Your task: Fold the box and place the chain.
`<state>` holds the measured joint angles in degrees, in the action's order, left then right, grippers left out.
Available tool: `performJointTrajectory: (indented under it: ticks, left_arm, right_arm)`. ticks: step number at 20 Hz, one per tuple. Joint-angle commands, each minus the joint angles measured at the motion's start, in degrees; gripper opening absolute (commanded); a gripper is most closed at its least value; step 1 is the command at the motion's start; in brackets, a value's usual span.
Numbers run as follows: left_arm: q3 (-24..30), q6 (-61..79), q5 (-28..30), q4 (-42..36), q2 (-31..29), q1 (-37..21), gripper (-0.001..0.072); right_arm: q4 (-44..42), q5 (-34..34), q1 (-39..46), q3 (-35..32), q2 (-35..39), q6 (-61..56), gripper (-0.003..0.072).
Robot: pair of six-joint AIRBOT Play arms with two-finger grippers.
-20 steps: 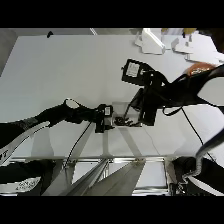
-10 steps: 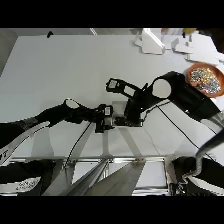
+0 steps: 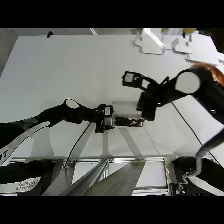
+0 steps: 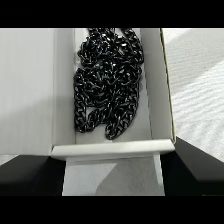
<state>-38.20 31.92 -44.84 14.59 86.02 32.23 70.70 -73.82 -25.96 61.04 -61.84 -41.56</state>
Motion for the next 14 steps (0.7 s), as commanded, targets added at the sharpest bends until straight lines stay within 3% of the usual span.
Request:
performJointTrajectory:
  ticks: [1, 4, 9, 14]
  left_arm:
    - [0.0, 0.0, 0.0, 0.0, 0.0, 0.0, 0.0254]
    - [0.0, 0.0, 0.0, 0.0, 0.0, 0.0, 0.0254]
    - [0.0, 0.0, 0.0, 0.0, 0.0, 0.0, 0.0254]
    - [0.0, 0.0, 0.0, 0.0, 0.0, 0.0, 0.0254]
  right_arm:
    - [-0.7, -4.2, 7.6, -0.9, 2.5, 9.0, 0.0120]
    - [-2.1, -1.6, 11.0, -7.4, 2.5, 20.6, 0.0099]
    - [-4.9, 9.0, 11.4, -21.1, 0.9, 31.0, 0.0101]
    - [-13.2, 13.2, 11.4, -24.1, -2.8, 39.1, 0.0113]
